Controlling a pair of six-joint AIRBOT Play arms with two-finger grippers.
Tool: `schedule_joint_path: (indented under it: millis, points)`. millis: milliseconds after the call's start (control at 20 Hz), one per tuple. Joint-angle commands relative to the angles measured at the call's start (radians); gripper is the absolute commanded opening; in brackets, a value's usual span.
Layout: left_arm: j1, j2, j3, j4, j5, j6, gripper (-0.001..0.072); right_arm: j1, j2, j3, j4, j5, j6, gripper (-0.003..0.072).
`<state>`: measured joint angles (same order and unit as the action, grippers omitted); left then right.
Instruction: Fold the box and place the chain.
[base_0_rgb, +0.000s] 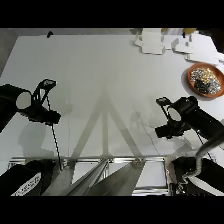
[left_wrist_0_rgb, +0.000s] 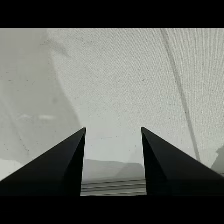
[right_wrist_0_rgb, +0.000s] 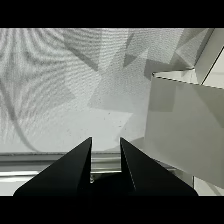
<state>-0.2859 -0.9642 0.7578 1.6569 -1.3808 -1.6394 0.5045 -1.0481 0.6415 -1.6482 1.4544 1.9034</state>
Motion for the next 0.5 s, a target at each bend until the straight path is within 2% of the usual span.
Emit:
schedule_joint_path:
  millis: [0, 450]
  points:
    - [0.000, 0.001, 0.000, 0.000, 0.000, 0.000, 0.0392, 0.001, 0.001, 0.000, 0.000, 0.000, 0.000, 0.0175]
    - [0.000, 0.001, 0.000, 0.000, 0.000, 0.000, 0.0392, 0.001, 0.001, 0.000, -0.025, -0.047, 0.000, 0.0175]
